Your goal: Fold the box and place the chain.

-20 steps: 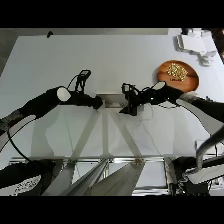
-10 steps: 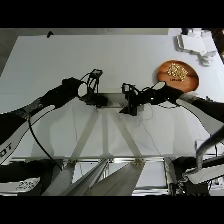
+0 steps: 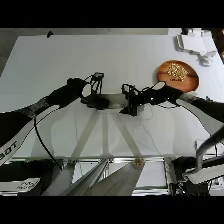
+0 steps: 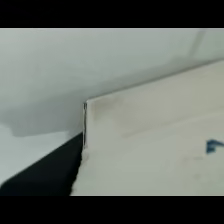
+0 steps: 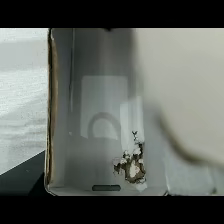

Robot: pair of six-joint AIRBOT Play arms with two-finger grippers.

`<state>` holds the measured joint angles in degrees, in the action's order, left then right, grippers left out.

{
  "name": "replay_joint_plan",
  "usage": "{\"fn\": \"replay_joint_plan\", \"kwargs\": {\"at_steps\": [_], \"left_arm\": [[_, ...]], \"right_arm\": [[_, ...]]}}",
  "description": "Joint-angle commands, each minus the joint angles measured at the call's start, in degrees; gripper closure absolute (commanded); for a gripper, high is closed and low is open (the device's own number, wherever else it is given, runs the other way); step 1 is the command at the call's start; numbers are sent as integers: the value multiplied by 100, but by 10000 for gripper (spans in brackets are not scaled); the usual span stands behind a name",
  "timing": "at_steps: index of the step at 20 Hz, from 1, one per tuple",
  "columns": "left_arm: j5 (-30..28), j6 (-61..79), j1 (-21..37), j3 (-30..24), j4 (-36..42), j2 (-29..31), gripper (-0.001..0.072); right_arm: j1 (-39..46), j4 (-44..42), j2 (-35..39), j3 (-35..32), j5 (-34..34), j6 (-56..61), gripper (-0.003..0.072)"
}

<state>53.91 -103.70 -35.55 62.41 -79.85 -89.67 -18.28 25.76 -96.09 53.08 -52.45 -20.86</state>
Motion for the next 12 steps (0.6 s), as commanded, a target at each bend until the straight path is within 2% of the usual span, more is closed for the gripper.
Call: {"fn": "replay_joint_plan", "kwargs": {"at_steps": [1,2,3,8,9,12], "left_arm": [[197,422,175,11,146,267,242],[378,730,339,11,365,411,189],[584,1091,557,11,669,575,177],[1762,3473,1799,9,2122,1123,178],[1899,4074,2046,4,2277,1126,178],[1832,6314,2597,-26,2575,970,176]], "right_arm": [[2,-13,2,4,-9,46,330],[2,-13,2,4,-9,46,330],[2,-13,2,4,-9,46,330],[2,-13,2,7,-11,46,330],[2,-13,2,4,-9,46,330],[2,-13,2,4,-9,46,330]]}}
